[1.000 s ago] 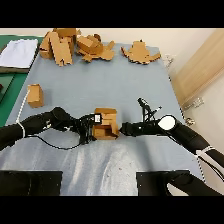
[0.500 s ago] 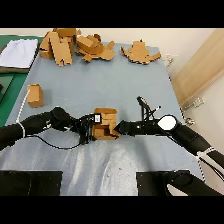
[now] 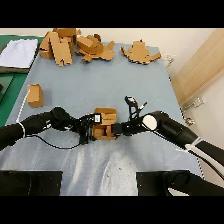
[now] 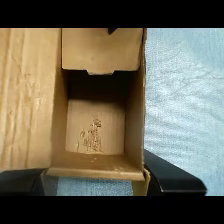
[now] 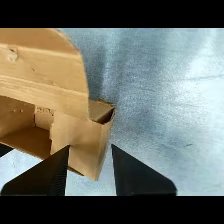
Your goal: Fold the box.
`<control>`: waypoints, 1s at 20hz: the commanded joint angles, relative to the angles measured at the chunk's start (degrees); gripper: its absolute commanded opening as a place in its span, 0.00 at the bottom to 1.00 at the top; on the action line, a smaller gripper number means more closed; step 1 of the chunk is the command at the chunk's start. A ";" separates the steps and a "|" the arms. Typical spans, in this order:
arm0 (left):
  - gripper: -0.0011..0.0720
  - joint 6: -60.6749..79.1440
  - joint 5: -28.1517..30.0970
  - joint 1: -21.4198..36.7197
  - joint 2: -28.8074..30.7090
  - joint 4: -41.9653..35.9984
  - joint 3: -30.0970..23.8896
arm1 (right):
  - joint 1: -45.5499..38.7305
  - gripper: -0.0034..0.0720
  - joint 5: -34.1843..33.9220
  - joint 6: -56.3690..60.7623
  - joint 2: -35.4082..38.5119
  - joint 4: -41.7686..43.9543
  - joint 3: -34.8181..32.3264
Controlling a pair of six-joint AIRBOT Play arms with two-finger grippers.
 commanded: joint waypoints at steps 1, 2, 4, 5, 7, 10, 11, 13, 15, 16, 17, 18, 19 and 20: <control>0.64 0.02 -0.61 0.00 0.04 0.02 -0.02 | 5.64 0.62 6.67 14.71 -4.28 -12.79 6.71; 0.64 0.02 -0.61 0.00 0.04 0.02 -0.02 | 6.75 0.62 8.46 16.39 -5.68 -14.53 8.22; 0.64 0.00 -0.61 0.00 0.04 0.02 -0.02 | 7.93 0.62 10.43 17.73 -8.52 -15.69 10.49; 0.64 0.00 -0.61 0.00 0.04 0.02 -0.02 | 8.04 0.62 11.10 18.05 -9.94 -15.76 11.34; 0.64 0.00 -0.61 0.00 0.04 0.02 -0.02 | 8.04 0.62 12.33 18.43 -12.76 -16.35 12.61; 0.64 0.00 -0.63 0.00 0.04 0.00 -0.02 | 8.04 0.62 12.87 20.65 -15.08 -17.90 12.79; 0.64 0.00 -0.63 0.00 0.04 0.02 -0.02 | 8.04 0.62 12.83 21.16 -15.37 -18.75 12.81; 0.64 0.00 -0.61 0.00 0.04 0.00 -0.02 | 8.02 0.62 12.81 21.35 -15.37 -20.90 12.98; 0.64 -0.02 -0.61 0.00 0.04 0.00 -0.02 | 8.00 0.62 9.81 21.38 -15.37 -21.14 13.09; 0.64 0.00 -0.61 0.00 0.04 0.02 -0.02 | 8.02 0.62 6.62 21.55 -15.39 -19.98 13.09; 0.64 0.00 -0.61 0.00 0.04 0.02 -0.02 | 8.02 0.62 3.43 22.88 -15.37 -18.56 13.09; 0.64 0.00 -0.61 0.00 0.04 0.00 -0.02 | 8.04 0.62 0.74 23.61 -15.39 -17.44 13.07; 0.64 0.00 -0.61 0.00 0.04 0.02 -0.02 | 8.02 0.62 -0.85 23.76 -15.39 -16.90 13.09; 0.64 0.00 -0.63 0.00 0.04 0.00 -0.02 | 8.00 0.62 -0.72 23.74 -15.39 -16.85 13.09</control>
